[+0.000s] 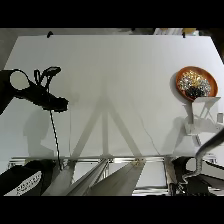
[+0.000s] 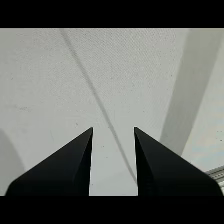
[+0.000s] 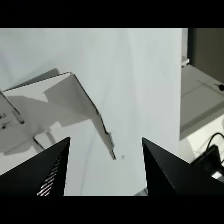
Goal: Fold the box and place the chain.
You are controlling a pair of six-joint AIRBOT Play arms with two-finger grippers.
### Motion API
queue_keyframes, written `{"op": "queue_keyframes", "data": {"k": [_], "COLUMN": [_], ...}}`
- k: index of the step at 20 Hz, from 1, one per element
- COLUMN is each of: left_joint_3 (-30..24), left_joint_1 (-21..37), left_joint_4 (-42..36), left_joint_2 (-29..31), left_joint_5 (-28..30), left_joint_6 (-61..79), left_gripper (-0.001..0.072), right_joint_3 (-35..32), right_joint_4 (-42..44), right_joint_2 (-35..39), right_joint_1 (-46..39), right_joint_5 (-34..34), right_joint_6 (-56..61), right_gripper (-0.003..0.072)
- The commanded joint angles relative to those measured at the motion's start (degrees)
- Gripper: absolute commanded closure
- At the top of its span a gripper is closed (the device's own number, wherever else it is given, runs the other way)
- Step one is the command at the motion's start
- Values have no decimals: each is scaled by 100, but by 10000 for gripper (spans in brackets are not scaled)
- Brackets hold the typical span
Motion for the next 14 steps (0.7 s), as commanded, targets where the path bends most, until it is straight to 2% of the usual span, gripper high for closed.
{"op": "queue_keyframes", "data": {"k": [1,2,4,5,7,9,14], "left_joint_3": [-2,-2,-2,-2,-2,-2,-2], "left_joint_1": [4,4,4,4,4,4,4], "left_joint_4": [2,2,2,2,2,2,0], "left_joint_2": [4,4,4,4,4,4,4], "left_joint_5": [0,0,0,0,-2,0,0], "left_joint_6": [2,2,2,2,2,2,2], "left_gripper": [419,419,419,419,419,419,419], "right_joint_3": [227,232,232,232,232,232,229], "right_joint_4": [-42,-50,-48,-46,83,535,2175], "right_joint_2": [-570,-695,-931,-1019,-1080,-940,-83], "right_joint_1": [-170,-170,-170,-170,-142,33,1058], "right_joint_5": [-33,-2,70,151,413,551,695], "right_joint_6": [-162,-173,-170,-168,-170,-354,-684], "right_gripper": [226,229,312,372,546,668,676]}}
